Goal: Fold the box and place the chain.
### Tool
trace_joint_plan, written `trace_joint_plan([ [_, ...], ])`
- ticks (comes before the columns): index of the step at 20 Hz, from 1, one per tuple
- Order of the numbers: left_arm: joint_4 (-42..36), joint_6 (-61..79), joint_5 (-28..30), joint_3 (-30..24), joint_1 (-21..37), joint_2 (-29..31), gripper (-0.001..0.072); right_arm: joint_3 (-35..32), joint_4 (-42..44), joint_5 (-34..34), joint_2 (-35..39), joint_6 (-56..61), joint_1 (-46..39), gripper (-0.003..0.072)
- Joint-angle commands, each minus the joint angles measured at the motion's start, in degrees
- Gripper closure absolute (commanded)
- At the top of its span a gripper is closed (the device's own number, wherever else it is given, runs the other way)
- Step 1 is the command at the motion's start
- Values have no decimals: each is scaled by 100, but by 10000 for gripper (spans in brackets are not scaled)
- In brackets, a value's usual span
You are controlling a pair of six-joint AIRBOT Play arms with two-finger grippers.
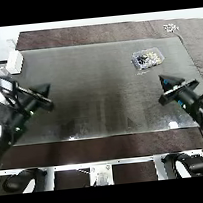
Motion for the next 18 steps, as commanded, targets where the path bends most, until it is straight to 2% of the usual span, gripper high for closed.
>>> trace_joint_plan([
  [1,13,15,780,-514,-721,90,692,-651,-11,-111,474,-7,4,675],
  [6,9,-90,715,-509,-758,85,688,-1010,-11,-109,474,13,7,675],
  [18,11,-79,715,-509,-758,85,688,-1021,-9,-109,474,13,4,676],
])
